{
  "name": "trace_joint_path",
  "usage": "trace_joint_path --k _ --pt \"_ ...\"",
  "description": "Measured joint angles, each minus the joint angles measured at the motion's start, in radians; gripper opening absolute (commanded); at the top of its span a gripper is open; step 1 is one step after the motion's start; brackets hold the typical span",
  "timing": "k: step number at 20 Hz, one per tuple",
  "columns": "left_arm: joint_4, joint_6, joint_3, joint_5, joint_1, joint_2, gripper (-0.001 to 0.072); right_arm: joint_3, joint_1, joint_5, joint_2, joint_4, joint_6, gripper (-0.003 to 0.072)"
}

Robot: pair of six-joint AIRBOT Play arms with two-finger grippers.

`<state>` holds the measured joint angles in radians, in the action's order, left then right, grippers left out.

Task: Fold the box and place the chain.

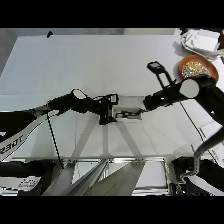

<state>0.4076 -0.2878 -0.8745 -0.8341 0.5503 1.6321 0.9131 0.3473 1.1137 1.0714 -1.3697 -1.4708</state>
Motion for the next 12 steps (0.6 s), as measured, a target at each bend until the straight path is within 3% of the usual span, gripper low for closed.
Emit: trace_joint_path --k 2,3,4,12 --pt "0.0 0.0 0.0 0.0 0.0 0.0 0.0329 -0.001 -0.077 0.03 -0.001 -0.022 -0.012 0.036" --pt "0.0 0.0 0.0 0.0 0.0 0.0 0.0329 -0.002 -0.113 0.037 0.007 -0.037 -0.018 0.0457" --pt "0.0 0.0 0.0 0.0 0.0 0.0 0.0329 -0.002 -0.143 0.044 0.02 -0.055 -0.019 0.0481" --pt "0.0 0.0 0.0 0.0 0.0 0.0 0.0329 -0.002 -0.247 -0.002 0.239 -0.163 -0.049 0.0463"
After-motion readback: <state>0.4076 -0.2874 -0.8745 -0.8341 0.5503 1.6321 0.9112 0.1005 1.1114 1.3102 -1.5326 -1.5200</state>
